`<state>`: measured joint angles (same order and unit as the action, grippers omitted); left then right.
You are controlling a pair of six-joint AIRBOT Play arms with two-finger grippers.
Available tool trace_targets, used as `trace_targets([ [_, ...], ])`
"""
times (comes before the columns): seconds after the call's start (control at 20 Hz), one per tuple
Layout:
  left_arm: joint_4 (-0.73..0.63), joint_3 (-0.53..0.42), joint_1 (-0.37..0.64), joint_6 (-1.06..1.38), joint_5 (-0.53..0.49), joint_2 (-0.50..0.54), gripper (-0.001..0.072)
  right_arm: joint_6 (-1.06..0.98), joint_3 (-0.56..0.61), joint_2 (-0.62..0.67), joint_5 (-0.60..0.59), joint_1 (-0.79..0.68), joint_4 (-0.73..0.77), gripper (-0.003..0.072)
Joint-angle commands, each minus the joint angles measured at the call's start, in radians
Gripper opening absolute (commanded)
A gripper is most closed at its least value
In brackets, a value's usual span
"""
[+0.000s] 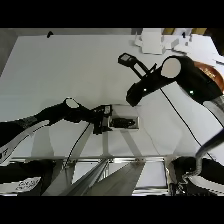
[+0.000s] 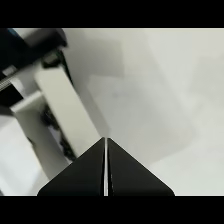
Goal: Fold the box and place the chain.
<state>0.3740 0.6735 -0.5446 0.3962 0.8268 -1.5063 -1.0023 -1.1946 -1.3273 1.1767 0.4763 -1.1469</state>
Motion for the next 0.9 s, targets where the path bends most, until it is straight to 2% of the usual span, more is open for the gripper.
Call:
trace_targets([
  [0.0, 0.0, 0.0, 0.001, 0.0, 0.0, 0.0, 0.0133, 0.129, 0.068, -0.048, -0.026, -0.007, 0.005, 0.0022],
  [0.1, 0.0, 0.0, 0.001, 0.0, 0.0, 0.0, 0.0133, 0.161, 0.127, -0.046, -0.051, 0.012, 0.014, 0.0022],
  [0.3, 0.0, 0.0, 0.001, 0.0, 0.0, 0.0, 0.0133, 0.309, 0.219, 0.018, -0.098, 0.08, 0.14, 0.0022],
  [0.55, 0.0, 0.0, 0.001, 0.0, 0.0, 0.0, 0.0133, 0.377, 0.311, 0.113, -0.174, 0.155, 0.138, 0.0026],
  [0.65, 0.0, 0.0, 0.001, 0.0, 0.0, 0.0, 0.0133, 0.385, 0.331, 0.129, -0.183, 0.18, 0.13, 0.0167],
  [0.75, 0.0, 0.0, 0.001, 0.0, 0.0, 0.0, 0.0133, 0.385, 0.342, 0.137, -0.203, 0.204, 0.098, 0.022],
  [0.8, 0.0, 0.0, 0.001, 0.0, 0.0, 0.0, 0.0133, 0.386, 0.343, 0.139, -0.209, 0.213, 0.076, 0.0288],
  [0.85, 0.0, 0.0, 0.001, 0.0, 0.0, 0.0, 0.0133, 0.385, 0.343, 0.14, -0.215, 0.221, 0.055, 0.0309],
])
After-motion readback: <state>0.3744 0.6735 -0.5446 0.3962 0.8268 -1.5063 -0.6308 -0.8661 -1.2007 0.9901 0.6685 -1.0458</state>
